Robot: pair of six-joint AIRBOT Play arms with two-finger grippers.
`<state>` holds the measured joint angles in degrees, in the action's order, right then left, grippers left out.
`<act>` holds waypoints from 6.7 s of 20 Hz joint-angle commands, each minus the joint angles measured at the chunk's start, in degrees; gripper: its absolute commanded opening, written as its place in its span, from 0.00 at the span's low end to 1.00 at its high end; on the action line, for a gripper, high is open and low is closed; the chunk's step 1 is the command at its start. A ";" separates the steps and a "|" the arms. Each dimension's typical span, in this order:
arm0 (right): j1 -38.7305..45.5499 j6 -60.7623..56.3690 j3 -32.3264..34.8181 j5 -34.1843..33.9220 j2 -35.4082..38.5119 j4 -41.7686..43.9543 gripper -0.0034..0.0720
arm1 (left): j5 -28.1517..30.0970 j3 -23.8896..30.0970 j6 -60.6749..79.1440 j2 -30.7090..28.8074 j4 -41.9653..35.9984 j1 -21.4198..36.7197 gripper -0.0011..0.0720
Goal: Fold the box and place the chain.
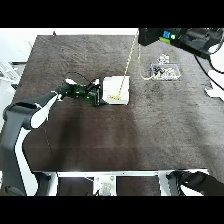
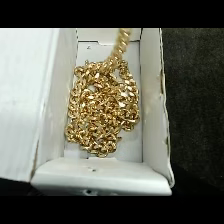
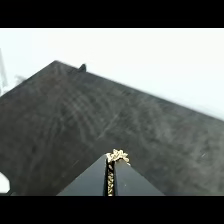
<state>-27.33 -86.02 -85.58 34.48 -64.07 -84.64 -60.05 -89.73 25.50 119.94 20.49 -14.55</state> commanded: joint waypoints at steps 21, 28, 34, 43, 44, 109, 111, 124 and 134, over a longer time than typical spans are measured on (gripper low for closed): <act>-1.60 -14.34 23.65 -14.67 -20.04 -0.13 0.06 | 0.00 0.02 0.02 0.04 0.02 0.02 0.75; 0.63 -13.86 23.37 -13.00 -22.01 -1.03 0.75 | 0.00 0.02 0.02 0.04 0.02 0.02 0.75; 15.78 -17.90 23.37 -13.09 -21.00 -1.25 0.75 | 0.00 0.02 0.00 0.04 0.02 0.02 0.75; 26.75 -9.44 16.17 -15.34 -32.24 14.05 0.81 | 0.00 0.02 0.02 0.04 0.02 0.02 0.75; 26.73 -6.16 13.99 -14.49 -34.18 17.22 0.81 | 0.00 0.02 0.02 0.04 0.02 0.02 0.75; 0.92 7.61 6.80 -5.51 -1.40 12.39 0.06 | 0.00 0.02 0.02 0.04 0.02 0.02 0.75; 0.94 7.61 9.84 -5.88 -1.68 12.41 0.06 | 0.00 0.02 0.02 0.04 0.02 0.02 0.75; 0.98 7.23 27.08 -8.09 -16.81 14.64 0.49 | 0.00 0.02 0.02 0.04 0.02 0.02 0.75; 3.61 9.66 23.58 -12.66 -11.74 -0.61 0.39 | 0.00 0.02 0.02 0.04 0.02 0.02 0.75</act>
<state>-24.95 -78.37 -60.86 22.46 -78.43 -80.40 -60.05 -89.73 25.50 119.94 20.49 -14.55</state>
